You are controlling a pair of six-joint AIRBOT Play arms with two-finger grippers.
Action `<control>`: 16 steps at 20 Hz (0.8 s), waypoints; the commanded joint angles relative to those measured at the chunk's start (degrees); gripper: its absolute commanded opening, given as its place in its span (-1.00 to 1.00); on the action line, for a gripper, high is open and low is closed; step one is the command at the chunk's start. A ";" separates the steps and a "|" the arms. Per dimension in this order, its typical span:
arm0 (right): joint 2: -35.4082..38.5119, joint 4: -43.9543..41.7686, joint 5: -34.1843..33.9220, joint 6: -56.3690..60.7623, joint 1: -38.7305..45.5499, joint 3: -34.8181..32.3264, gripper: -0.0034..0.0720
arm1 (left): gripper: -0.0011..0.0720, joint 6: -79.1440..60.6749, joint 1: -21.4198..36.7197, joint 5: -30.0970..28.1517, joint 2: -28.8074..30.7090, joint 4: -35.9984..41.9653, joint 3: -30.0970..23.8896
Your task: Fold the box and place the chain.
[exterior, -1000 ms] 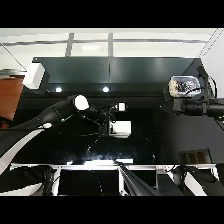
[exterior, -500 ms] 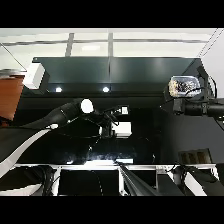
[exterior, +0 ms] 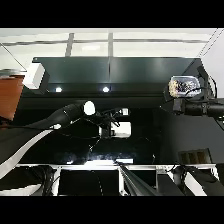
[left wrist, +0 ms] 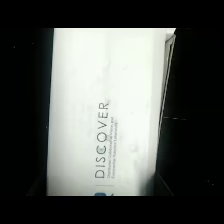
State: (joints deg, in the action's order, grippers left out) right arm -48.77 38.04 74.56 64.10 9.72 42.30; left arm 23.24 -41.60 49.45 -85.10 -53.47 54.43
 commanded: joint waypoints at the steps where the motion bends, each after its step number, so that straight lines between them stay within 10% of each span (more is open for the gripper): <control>1: 0.00 -0.02 -0.04 0.02 0.04 0.04 -0.84 | 0.27 5.88 -0.11 1.86 0.57 -2.49 0.31; 8: 0.02 -0.02 -0.09 -0.02 0.04 0.04 -0.84 | 0.27 30.75 8.33 13.05 11.52 -27.52 2.05; 16: 0.02 0.00 -0.24 -0.74 0.04 0.04 -0.84 | 0.27 36.26 51.30 22.32 16.26 -26.58 2.05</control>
State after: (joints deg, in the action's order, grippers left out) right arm -48.77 38.04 74.37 63.81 9.72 42.30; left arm 57.04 -5.45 69.23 -69.76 -80.55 56.45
